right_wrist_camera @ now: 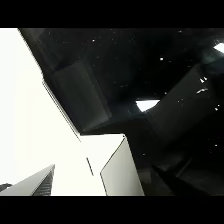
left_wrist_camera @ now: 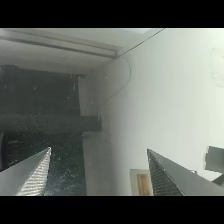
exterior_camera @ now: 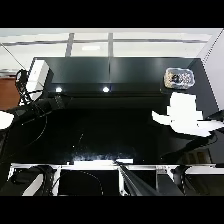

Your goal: Fold the box and place the chain.

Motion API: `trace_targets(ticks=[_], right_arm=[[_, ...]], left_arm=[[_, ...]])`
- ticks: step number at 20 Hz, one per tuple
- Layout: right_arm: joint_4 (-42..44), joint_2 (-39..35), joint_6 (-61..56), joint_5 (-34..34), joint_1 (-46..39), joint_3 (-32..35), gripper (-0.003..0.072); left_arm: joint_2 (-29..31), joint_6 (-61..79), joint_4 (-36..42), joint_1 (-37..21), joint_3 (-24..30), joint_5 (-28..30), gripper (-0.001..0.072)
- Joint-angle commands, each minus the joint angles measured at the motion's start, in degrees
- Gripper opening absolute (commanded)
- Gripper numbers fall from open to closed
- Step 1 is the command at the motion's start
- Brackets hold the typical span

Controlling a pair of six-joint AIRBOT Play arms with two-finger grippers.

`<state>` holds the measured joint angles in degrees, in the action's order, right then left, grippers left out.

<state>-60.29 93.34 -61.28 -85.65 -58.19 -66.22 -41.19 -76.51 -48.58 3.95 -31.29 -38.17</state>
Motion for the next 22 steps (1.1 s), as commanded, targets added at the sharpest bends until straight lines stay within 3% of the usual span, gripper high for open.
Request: trace_targets(ticks=[1, 2, 5, 6, 7, 8, 15, 19, 22], right_arm=[[0.2, 0.1, 0.3, -0.5, 0.7, 0.2, 0.0518], [0.9, 0.1, 0.3, -0.9, 0.7, 0.2, 0.0473], [3.7, 0.0, 1.8, -3.0, 0.7, 0.7, 0.0469], [3.7, 0.0, 1.8, -3.2, 0.8, 0.9, 0.0334], [3.8, -0.1, 1.8, -3.5, 1.0, 1.0, 0.007], [3.7, -0.2, 2.0, -4.1, 1.2, 1.0, 0.0032], [8.4, -5.8, 4.8, -3.5, 7.5, 1.5, 0.0042], [10.8, -13.0, 6.0, 0.8, 13.6, 7.9, 0.0043], [13.1, -19.3, 5.9, 5.0, 20.4, 12.9, 0.0043]], left_arm=[[0.0, 0.0, 0.0, 0.0, 0.0, 0.0, 0.0701], [0.0, 0.0, 0.0, 0.0, 0.0, 0.1, 0.0701], [0.0, 0.0, 0.0, 0.0, 0.0, 0.0, 0.0701], [0.0, 0.0, 0.0, 0.0, 0.0, 0.0, 0.0701], [0.0, 0.0, 0.0, 0.0, 0.0, 0.0, 0.0701], [0.0, 0.0, 0.0, 0.0, 0.0, 0.0, 0.0701], [0.0, 0.0, 0.0, 0.0, 0.0, -0.2, 0.0701], [0.0, 0.0, 0.0, 0.0, 0.0, -0.8, 0.0701], [0.0, 0.3, -0.2, 0.4, 0.0, -4.7, 0.07]])
